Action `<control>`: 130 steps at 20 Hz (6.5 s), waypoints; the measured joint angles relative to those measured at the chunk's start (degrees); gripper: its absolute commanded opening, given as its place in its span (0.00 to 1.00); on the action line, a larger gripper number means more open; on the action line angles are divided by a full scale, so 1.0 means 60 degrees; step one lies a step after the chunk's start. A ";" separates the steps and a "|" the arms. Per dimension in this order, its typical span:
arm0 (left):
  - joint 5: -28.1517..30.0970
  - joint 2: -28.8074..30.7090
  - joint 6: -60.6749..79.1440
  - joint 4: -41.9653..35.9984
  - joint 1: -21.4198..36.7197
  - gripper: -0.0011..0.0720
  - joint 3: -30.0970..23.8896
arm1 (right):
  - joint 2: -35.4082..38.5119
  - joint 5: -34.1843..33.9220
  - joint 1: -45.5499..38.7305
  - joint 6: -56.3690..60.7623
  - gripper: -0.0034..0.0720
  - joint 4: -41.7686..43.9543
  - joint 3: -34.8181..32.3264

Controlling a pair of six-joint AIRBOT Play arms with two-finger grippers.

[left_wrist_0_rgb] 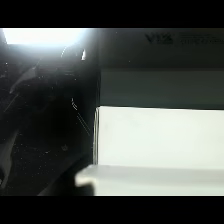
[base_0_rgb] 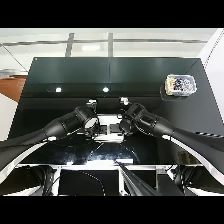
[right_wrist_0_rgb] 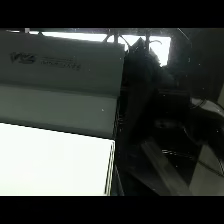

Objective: Fold the box and place the chain.

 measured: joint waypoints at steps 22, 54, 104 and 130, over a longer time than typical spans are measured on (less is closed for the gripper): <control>0.0000 0.0000 0.0018 -0.0022 0.0000 0.06 0.0000 | -0.0018 -0.0171 0.0000 -0.0087 0.54 -0.0007 0.0000; 0.0004 0.0000 -0.0015 -0.0055 0.0000 0.06 0.0000 | -0.0248 -0.0459 -0.0007 -0.0117 0.09 0.0044 0.0302; 0.0073 0.0000 -0.0091 0.0000 0.0011 0.06 0.0000 | -0.0353 0.0674 -0.9100 -0.3286 0.76 -0.0131 0.2863; 0.0073 0.0000 -0.0087 0.0011 0.0029 0.06 -0.0004 | -0.2463 -0.0160 -1.0138 -0.2412 0.76 0.2364 0.4477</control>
